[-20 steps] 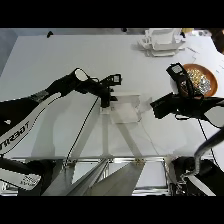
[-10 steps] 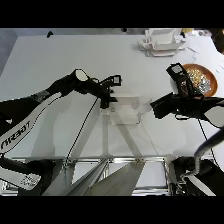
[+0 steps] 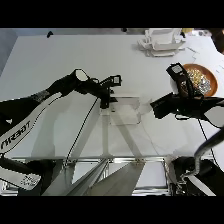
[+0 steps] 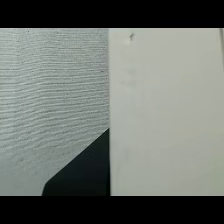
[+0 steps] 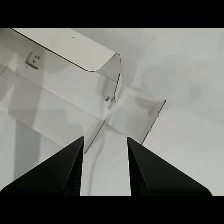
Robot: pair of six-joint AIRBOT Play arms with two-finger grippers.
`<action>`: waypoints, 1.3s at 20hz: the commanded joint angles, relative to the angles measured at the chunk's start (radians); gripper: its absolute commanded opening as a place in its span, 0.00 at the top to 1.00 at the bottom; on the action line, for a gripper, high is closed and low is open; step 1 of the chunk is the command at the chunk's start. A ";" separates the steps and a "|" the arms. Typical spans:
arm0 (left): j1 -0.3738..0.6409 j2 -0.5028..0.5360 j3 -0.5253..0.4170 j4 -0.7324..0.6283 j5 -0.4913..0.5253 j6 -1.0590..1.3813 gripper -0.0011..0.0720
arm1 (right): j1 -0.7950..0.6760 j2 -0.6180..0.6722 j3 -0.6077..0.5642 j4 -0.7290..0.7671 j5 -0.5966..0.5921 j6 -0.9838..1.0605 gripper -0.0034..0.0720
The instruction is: Fold the box and place the chain.
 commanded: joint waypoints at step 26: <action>0.000 -0.001 0.000 0.001 -0.034 0.000 0.97 | 0.001 0.001 -0.001 0.000 0.002 0.000 0.58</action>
